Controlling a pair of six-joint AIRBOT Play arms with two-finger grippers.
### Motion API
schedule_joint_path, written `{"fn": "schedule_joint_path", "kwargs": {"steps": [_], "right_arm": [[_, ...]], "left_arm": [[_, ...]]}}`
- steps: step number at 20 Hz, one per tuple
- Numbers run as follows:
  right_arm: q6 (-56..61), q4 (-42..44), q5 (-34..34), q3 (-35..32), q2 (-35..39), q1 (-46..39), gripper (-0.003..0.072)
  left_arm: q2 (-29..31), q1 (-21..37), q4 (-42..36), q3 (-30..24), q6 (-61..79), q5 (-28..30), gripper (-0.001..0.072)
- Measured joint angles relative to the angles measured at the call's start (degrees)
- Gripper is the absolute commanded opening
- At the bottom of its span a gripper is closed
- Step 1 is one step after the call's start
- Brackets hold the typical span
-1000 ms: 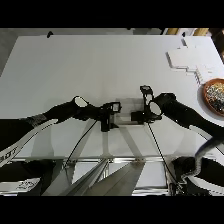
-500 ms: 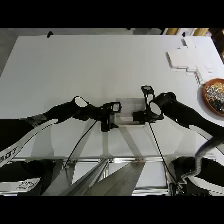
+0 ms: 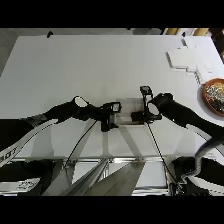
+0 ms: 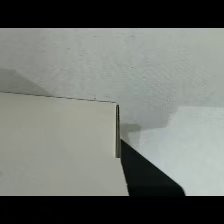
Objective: Fold the box and place the chain.
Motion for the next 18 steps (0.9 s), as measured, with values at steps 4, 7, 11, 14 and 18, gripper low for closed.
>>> {"fn": "schedule_joint_path", "kwargs": {"steps": [4,7,11,14,18], "right_arm": [[0.2,0.0,0.3,0.0,-0.3,0.2,0.0018],[0.0,-0.1,0.5,0.0,-0.1,0.3,0.0098],[-2.4,-1.7,0.7,0.0,3.7,0.3,0.0411],[-7.8,-3.5,1.0,0.0,9.6,0.3,0.0413],[-16.9,-4.5,5.7,3.3,18.5,-3.3,0.0410]], "left_arm": [[0.0,0.0,0.0,0.0,-0.1,0.0,0.0288],[0.0,0.0,0.0,0.0,-0.1,0.0,0.0288],[0.0,0.0,0.0,0.0,0.0,0.0,0.0288],[0.0,0.0,0.0,0.0,0.0,0.0,0.0288],[0.0,0.0,0.0,0.0,0.0,0.0,0.0288]]}}
